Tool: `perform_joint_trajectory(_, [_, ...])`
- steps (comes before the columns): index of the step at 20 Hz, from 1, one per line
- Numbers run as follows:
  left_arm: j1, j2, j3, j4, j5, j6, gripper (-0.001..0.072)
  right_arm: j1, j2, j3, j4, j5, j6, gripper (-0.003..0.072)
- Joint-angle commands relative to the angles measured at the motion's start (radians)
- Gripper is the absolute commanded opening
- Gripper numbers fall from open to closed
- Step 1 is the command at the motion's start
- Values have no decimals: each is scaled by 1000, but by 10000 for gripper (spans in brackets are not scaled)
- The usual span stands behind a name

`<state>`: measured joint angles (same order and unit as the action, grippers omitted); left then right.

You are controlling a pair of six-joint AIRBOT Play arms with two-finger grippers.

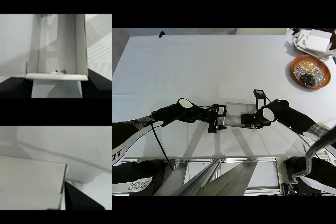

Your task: Fold the box and place the chain.

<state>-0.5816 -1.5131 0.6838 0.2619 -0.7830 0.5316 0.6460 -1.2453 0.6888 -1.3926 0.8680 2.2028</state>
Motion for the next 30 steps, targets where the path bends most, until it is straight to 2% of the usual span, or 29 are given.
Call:
perform_joint_trajectory(1, [0, 1, 0, 0, 1, 0, 251, 10, -14, 1, -19, -11, 71, 157])
perform_joint_trajectory(2, [0, 1, 0, 0, 1, 0, 251, 10, -14, 1, -19, -10, 71, 117])
perform_joint_trajectory(3, [0, 1, 0, 0, 1, 0, 251, 10, -14, 1, -19, -10, 71, 33])
perform_joint_trajectory(4, [0, 1, 0, 0, 1, 0, 251, 10, -14, 1, -19, -10, 71, 11])
perform_joint_trajectory(7, [0, 1, 0, 0, 1, 0, 251, 14, -14, 1, -22, -13, 71, 14])
perform_joint_trajectory(9, [0, 1, 0, 0, 1, 0, 251, 14, -14, 1, -21, -24, 71, 262])
perform_joint_trajectory(11, [0, 1, 0, 0, 1, 0, 251, 13, -14, 1, -22, -23, 71, 273])
perform_joint_trajectory(12, [0, 1, 0, 0, 1, 0, 251, 14, -14, 1, -22, -23, 71, 245])
perform_joint_trajectory(14, [0, 1, 0, 0, 1, 0, 251, 14, -14, 1, -23, -23, 66, 39])
perform_joint_trajectory(15, [0, 1, 0, 0, 1, 0, 251, 14, -14, 1, -23, -22, 66, 11])
perform_joint_trajectory(18, [0, 1, 0, 0, 1, 0, 251, 13, -8, 1, -21, -16, 56, 12])
perform_joint_trajectory(19, [0, 1, 0, 0, 1, 0, 251, 13, 2, 1, -21, -13, 37, 77])
perform_joint_trajectory(20, [0, 1, 0, 0, 1, 0, 251, 13, 18, 1, -22, -9, 28, 264])
perform_joint_trajectory(21, [0, 1, 0, 0, 1, 0, 251, 13, 39, 1, -22, -9, -2, 400])
perform_joint_trajectory(24, [0, 1, 0, 0, 1, 0, 251, 13, 116, 1, -48, 18, -59, 415])
perform_joint_trajectory(28, [0, 1, 0, 0, 1, 0, 251, 12, 224, 1, -182, 158, -78, 415])
perform_joint_trajectory(30, [0, 1, 0, 0, 1, 0, 251, -16, 273, 3, -191, 250, -153, 419])
